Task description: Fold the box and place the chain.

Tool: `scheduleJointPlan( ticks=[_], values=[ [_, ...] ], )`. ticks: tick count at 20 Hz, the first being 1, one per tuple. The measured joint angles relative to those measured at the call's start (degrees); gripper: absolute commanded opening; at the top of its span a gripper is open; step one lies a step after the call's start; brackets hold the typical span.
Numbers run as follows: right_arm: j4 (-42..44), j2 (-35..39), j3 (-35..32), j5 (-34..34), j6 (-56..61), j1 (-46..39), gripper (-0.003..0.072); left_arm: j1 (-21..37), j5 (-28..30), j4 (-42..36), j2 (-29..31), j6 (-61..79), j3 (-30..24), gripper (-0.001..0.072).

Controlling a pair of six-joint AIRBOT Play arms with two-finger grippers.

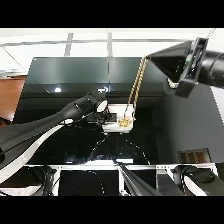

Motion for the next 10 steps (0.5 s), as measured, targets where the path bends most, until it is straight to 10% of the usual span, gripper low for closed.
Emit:
scheduleJointPlan(
  ticks=[10],
  values=[
    [-6.54, -8.9, -8.55, 5.68, 11.32, 1.73, 0.0014, 0.0, 0.0, 0.0, 0.0, 0.0, 0.0, 0.003]
  ],
)
